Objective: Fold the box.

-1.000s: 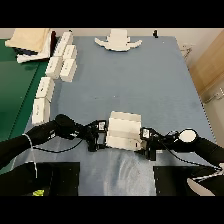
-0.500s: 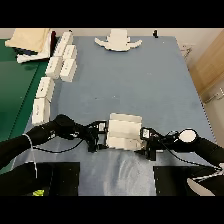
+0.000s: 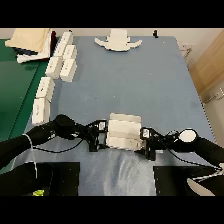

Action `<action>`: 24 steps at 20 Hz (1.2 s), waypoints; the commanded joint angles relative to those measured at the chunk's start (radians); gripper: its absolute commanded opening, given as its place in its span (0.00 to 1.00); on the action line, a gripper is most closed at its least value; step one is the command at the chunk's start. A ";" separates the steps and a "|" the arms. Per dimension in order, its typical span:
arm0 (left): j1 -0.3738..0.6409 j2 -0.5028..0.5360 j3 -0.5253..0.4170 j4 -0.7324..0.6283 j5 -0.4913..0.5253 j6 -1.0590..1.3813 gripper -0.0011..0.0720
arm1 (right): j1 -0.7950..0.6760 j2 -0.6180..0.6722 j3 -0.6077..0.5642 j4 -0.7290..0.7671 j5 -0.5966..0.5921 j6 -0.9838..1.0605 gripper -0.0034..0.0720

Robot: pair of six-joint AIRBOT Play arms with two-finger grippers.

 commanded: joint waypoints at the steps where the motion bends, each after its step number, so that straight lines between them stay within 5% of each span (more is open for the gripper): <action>1: 0.000 0.000 0.001 -0.002 0.002 -0.001 0.98 | -0.001 0.000 0.000 -0.002 0.000 0.000 0.83; 24: -0.094 0.000 0.004 0.054 0.051 -0.149 0.98 | -0.001 0.000 0.000 -0.002 0.000 0.000 0.83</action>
